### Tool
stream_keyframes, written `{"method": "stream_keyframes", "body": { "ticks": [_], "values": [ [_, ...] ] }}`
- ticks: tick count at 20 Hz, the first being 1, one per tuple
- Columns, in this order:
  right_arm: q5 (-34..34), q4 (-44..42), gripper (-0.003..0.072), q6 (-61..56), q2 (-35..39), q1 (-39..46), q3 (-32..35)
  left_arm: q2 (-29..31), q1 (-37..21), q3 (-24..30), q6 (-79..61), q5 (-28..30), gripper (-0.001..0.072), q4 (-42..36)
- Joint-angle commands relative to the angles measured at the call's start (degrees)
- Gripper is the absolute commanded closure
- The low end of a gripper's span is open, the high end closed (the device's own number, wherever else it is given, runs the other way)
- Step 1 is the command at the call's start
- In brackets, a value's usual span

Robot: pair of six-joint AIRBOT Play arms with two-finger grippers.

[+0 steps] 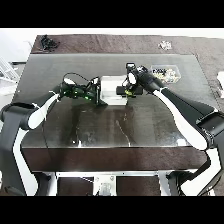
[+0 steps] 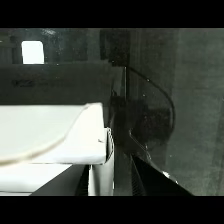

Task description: Fold the box and place the chain.

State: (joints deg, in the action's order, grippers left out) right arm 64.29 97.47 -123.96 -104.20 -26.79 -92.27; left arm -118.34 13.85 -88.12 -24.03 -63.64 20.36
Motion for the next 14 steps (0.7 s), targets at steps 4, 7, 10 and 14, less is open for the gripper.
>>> {"method": "stream_keyframes", "body": {
  "ticks": [4,7,10,14],
  "values": [
    [4.9,2.1,0.0519,-1.7,-0.4,0.0,-1.9,0.0,0.0,0.0,0.0,0.0,0.0357,0.0],
    [4.8,1.7,0.0526,-3.0,-0.6,-0.3,-2.0,0.0,0.0,0.0,0.0,0.0,0.0357,0.0],
    [4.8,1.6,0.0484,-3.0,-1.5,-0.9,-2.0,0.0,0.0,0.0,0.0,0.0,0.0357,0.0],
    [4.8,1.5,0.0526,-3.3,-2.1,-1.4,-2.0,0.0,0.0,0.0,0.0,0.0,0.0357,0.0]
  ]
}}
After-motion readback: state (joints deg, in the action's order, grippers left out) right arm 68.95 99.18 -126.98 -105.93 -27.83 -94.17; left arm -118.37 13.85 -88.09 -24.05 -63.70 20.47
